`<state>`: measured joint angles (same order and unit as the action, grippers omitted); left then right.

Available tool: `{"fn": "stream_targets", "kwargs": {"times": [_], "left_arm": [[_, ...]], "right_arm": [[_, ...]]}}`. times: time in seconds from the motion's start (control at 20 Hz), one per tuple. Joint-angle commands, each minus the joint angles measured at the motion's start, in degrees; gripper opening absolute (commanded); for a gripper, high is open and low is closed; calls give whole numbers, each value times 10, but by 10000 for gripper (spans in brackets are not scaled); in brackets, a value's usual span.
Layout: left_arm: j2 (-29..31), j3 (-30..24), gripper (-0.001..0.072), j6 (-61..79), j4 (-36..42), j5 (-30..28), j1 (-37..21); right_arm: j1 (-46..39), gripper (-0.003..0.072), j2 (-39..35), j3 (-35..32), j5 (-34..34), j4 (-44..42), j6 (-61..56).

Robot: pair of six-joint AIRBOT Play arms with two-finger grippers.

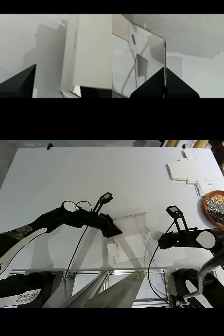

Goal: Fold the box and place the chain.

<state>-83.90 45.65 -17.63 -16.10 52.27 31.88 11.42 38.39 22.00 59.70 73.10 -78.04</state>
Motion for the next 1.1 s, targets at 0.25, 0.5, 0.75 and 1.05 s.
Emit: {"fn": "stream_targets", "kwargs": {"times": [0.25, 0.5, 0.75, 1.05], "left_arm": [[-6, 0, 264, 74, 10, -24, 14], [-5, 14, 5, 166, -6, 4, 14], [-5, 70, 4, 179, -162, 18, 23], [-17, 71, 4, 290, -145, 15, 25]], "right_arm": [[1, 17, 0, 0, 0, -1, 0], [1, 100, -1, 17, 20, -5, 0], [1, 333, -1, 104, 67, -2, 1], [1, 333, -1, 149, 67, -2, 5]]}}
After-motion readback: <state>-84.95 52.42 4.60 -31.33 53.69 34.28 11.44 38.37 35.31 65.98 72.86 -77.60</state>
